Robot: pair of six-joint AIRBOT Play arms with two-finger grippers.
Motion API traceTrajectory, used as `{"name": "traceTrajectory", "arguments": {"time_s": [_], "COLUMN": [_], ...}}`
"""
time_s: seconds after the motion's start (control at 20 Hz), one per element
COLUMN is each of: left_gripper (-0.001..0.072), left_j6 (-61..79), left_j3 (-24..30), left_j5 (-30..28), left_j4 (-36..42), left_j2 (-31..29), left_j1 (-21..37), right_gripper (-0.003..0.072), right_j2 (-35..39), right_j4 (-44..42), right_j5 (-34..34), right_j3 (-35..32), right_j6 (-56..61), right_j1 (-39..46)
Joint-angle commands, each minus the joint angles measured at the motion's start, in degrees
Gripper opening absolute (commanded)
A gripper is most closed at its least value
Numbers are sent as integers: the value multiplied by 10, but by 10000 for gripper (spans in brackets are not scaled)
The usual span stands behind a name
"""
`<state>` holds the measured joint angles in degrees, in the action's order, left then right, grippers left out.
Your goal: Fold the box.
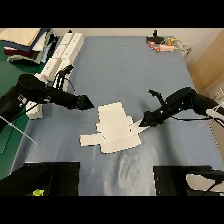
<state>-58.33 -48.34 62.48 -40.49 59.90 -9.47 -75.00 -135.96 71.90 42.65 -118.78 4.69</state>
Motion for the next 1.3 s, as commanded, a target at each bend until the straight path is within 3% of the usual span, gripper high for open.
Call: {"name": "traceTrajectory", "arguments": {"time_s": [0.0,0.15,0.3,0.5,0.75,1.1,1.15,1.2,1.25], "left_gripper": [691,691,691,691,691,690,654,493,405], "left_j6": [-2,0,21,110,206,239,250,262,275], "left_j3": [0,0,0,-1,-4,-31,-32,-35,-41], "left_j5": [33,37,41,41,44,94,96,98,101], "left_j4": [6,-5,-1,79,165,176,177,177,177], "left_j2": [1,10,51,128,215,292,295,298,302], "left_j1": [9,17,16,16,16,5,-3,-12,-23], "right_gripper": [1,1,1,1,1,1,1,1,1], "right_j2": [84,188,235,240,240,240,239,239,239], "right_j4": [-10,-3,-2,-4,-4,-3,-2,-1,-2], "right_j5": [-75,-146,-168,-165,-197,-215,-215,-215,-215], "right_j3": [-70,-153,-185,-189,-188,-188,-188,-188,-188], "right_j6": [-8,-15,-30,-47,-40,-27,-27,-27,-27], "right_j1": [-2,-2,-2,-10,-84,-98,-98,-98,-98]}}
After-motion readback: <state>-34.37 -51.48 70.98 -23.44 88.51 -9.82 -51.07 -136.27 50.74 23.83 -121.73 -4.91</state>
